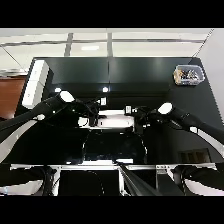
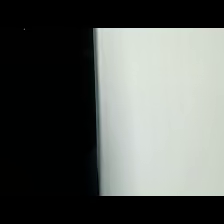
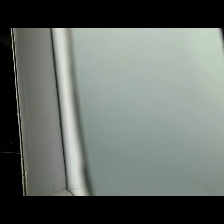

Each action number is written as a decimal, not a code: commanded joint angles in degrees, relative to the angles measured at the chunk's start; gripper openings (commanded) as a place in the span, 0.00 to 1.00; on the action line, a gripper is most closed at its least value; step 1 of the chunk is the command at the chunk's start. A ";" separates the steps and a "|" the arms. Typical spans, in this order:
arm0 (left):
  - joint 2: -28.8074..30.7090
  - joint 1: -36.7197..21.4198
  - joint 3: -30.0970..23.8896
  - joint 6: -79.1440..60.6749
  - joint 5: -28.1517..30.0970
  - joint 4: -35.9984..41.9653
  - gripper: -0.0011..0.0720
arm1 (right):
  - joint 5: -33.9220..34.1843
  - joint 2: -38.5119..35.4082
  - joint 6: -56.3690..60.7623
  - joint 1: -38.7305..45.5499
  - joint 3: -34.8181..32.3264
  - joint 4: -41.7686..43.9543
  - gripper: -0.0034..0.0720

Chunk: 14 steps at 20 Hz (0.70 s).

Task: Fold the box and place the chain.

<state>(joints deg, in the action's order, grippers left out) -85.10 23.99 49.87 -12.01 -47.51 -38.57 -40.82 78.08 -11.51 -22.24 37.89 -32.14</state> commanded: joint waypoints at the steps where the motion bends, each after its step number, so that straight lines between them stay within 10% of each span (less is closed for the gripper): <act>1: -0.04 -0.04 0.02 -0.04 -0.07 0.00 0.05 | -0.02 0.15 0.59 -0.39 0.07 -1.33 0.92; 10: -0.04 -0.04 0.02 -0.02 -0.04 0.00 0.05 | -0.04 0.15 0.59 -0.39 0.07 -1.31 0.92; 12: -0.04 -0.04 0.02 -0.02 0.13 0.00 0.05 | -0.04 0.15 0.59 -0.39 0.07 -1.31 0.68; 14: -0.04 -0.07 0.02 -0.02 0.57 0.00 0.05 | -0.04 0.15 0.59 -0.39 0.07 -1.33 0.68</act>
